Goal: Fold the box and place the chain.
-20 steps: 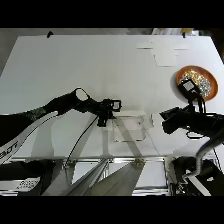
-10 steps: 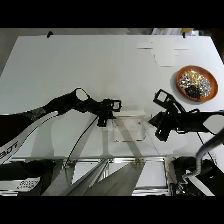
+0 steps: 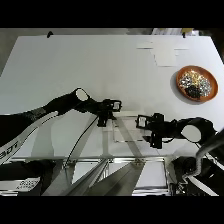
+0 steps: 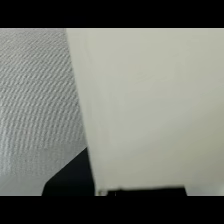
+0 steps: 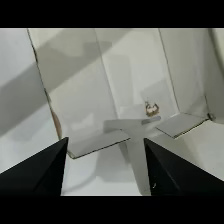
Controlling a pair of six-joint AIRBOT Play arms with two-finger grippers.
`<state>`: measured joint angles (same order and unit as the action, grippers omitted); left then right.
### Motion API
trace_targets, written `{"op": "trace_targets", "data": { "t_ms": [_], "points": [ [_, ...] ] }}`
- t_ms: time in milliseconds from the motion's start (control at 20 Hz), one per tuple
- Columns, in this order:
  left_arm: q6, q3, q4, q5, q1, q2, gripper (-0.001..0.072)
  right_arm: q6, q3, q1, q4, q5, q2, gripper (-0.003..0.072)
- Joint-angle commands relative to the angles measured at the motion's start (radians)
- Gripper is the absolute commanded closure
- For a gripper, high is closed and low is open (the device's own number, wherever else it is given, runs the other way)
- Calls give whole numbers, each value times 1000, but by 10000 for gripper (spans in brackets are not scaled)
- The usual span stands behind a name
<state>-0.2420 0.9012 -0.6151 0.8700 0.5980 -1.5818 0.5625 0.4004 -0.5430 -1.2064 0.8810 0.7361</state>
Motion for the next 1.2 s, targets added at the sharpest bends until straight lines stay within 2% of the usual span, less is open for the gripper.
{"op": "trace_targets", "data": {
  "t_ms": [0,50,200,450,550,800,1150],
  "points": [
    [0,1,0,2,1,1,700,-16,-99,-65,-71,-135,-32,128],
    [0,1,0,2,1,1,700,-22,-124,-82,-73,-165,-42,127],
    [0,1,0,3,1,1,700,-23,-178,-128,-78,-224,-76,-3],
    [0,1,0,2,1,1,700,-21,-201,-203,-108,-266,-92,-3],
    [0,1,0,2,1,1,700,-17,-219,-206,-127,-319,-92,-2],
    [0,1,0,2,1,1,700,-10,-232,-206,-197,-367,-92,22],
    [0,1,0,2,1,1,700,-10,-218,-203,-200,-370,-92,26]
  ]
}}
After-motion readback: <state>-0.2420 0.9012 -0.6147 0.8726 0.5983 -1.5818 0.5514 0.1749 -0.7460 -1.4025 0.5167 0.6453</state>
